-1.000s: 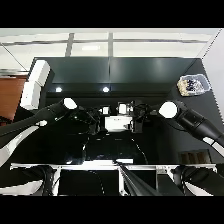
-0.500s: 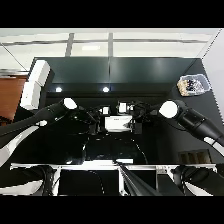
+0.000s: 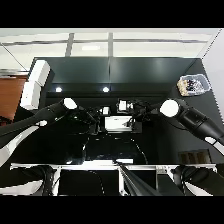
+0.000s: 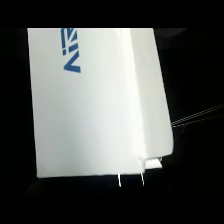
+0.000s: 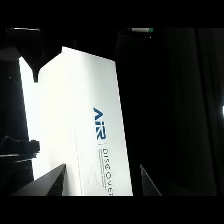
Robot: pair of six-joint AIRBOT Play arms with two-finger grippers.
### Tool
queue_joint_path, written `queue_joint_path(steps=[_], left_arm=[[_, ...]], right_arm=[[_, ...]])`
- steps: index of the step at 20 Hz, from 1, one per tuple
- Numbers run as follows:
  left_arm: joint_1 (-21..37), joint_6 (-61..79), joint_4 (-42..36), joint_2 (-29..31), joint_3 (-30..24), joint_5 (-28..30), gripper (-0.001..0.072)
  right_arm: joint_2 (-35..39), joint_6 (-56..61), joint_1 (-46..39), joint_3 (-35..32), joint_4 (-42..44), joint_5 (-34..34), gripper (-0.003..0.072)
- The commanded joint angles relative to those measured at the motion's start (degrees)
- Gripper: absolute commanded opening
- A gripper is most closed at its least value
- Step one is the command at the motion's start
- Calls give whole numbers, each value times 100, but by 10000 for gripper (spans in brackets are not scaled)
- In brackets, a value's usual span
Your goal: Fold the box and place the chain.
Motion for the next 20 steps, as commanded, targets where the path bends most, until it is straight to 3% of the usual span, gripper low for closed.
queue_joint_path(steps=[1, 20], left_arm=[[-2, -2, -2, -4, 2, 13, 294], [-2, -4, -2, -4, 2, 13, 294]], right_arm=[[4, 98, 0, 11, 2, -79, 510], [-120, 149, 0, 7, 7, -92, 502]])
